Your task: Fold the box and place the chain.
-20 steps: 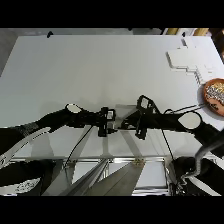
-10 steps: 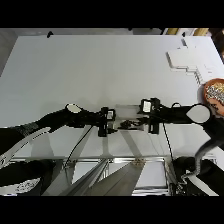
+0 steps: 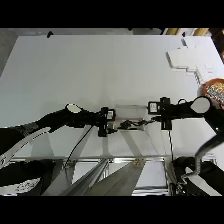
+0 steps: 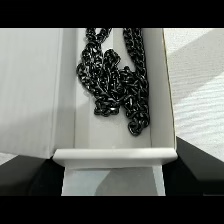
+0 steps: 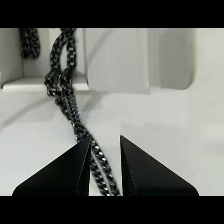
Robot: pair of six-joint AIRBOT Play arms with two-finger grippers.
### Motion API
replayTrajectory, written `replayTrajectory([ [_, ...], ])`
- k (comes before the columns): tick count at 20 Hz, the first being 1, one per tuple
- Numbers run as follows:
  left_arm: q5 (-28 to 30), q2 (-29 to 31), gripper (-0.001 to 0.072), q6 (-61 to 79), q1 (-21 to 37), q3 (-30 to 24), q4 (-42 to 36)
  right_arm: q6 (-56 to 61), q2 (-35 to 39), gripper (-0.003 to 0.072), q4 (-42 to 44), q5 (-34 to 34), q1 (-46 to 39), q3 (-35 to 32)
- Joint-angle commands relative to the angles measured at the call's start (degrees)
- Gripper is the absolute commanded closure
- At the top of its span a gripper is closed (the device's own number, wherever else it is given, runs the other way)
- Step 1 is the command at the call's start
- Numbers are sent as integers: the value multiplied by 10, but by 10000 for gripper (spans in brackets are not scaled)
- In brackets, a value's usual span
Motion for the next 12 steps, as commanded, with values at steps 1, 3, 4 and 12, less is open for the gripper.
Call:
replayTrajectory([
  [1,0,0,681,0,0,0,0,-42,-65,487,-7,3,-5,0],
  [3,0,0,681,0,0,0,0,-69,-89,487,-6,3,-5,0],
  [4,0,0,681,0,0,0,0,-83,-97,487,3,3,-5,0],
  [12,0,0,681,0,0,0,0,-113,-122,544,47,30,-4,-3],
])
